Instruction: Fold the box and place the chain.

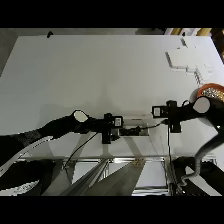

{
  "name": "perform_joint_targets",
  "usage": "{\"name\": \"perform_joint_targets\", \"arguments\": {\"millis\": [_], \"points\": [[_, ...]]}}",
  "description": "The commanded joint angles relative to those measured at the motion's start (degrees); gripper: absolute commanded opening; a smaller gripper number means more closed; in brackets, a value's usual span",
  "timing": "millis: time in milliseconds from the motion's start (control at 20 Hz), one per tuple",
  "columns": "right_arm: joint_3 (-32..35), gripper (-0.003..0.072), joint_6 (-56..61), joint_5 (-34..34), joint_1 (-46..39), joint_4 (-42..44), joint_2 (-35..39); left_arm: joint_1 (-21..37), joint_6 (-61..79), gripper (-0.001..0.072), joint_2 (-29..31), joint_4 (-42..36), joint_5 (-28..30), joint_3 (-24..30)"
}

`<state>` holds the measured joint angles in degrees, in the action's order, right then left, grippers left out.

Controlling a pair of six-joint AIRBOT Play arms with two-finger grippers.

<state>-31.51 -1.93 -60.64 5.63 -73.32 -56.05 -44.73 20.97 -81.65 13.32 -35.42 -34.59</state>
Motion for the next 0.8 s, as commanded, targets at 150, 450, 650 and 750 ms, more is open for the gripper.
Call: {"name": "perform_joint_targets", "arguments": {"millis": [150, 450, 650, 750], "points": [[2.71, 0.0197, -3.17, 3.5, -0.09, -0.37, -4.63, 0.0, 0.0, 0.0347, 0.02, 0.0, 0.02, 0.02], [2.73, 0.0101, -3.1, 4.31, -0.09, -0.22, -6.93, 0.0, 0.0, 0.0347, 0.02, 0.0, 0.02, 0.02], [2.73, 0.0017, -3.02, 0.98, -0.09, -0.22, -4.09, 0.0, 0.0, 0.0347, 0.02, 0.0, 0.02, 0.0], [2.73, 0.0017, -2.43, -0.57, -0.09, 0.33, 0.5, 0.0, 0.0, 0.0347, 0.02, 0.02, 0.02, 0.02]]}}
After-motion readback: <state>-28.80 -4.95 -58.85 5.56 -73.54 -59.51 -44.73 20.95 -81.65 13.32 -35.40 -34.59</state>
